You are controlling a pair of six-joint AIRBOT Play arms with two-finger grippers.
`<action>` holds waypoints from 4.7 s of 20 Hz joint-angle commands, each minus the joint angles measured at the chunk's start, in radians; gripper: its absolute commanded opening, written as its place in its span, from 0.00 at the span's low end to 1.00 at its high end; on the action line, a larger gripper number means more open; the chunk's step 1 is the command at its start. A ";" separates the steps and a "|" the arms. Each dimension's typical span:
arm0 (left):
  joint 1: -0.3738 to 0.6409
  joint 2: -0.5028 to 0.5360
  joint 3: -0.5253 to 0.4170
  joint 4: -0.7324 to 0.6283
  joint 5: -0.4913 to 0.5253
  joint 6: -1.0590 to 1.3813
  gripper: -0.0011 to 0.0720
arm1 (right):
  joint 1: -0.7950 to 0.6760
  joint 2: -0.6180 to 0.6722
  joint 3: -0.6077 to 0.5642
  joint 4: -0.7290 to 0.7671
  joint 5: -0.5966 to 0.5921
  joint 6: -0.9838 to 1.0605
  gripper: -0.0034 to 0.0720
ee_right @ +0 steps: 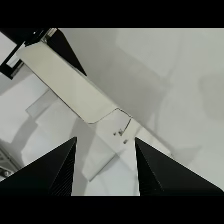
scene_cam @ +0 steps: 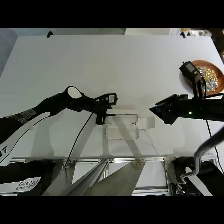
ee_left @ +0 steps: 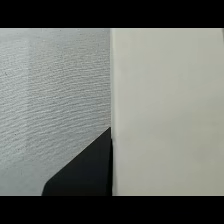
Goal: Fold the box and place the chain.
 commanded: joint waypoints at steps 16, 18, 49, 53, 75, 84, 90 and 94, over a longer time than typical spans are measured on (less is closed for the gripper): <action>-0.018 0.025 0.006 0.118 0.047 -0.138 0.02 | 0.000 0.001 -0.002 -0.077 -0.001 0.000 0.59; -0.019 0.025 0.006 0.117 0.048 -0.137 0.02 | 0.000 0.001 -0.002 -0.077 0.000 0.000 0.59; -0.019 0.025 0.006 0.116 0.047 -0.138 0.03 | 0.150 -0.108 -0.150 -0.001 0.025 -0.484 0.07; -0.019 0.026 0.006 0.117 0.047 -0.137 0.03 | 0.292 -0.140 -0.187 -0.251 0.025 -0.473 0.08; -0.019 0.026 0.006 0.116 0.043 -0.137 0.03 | 0.589 -0.137 -0.554 -0.337 -0.956 -0.589 0.96; -0.019 0.026 0.006 0.116 0.043 -0.137 0.03 | 0.465 -0.142 -0.429 -0.291 -0.874 -0.688 0.96; -0.019 0.026 0.006 0.116 0.043 -0.137 0.03 | 0.357 -0.240 -0.367 0.032 -0.746 -0.993 0.96; -0.019 0.026 0.006 0.116 0.043 -0.138 0.03 | 0.263 -0.250 -0.349 0.208 -0.656 -1.182 0.96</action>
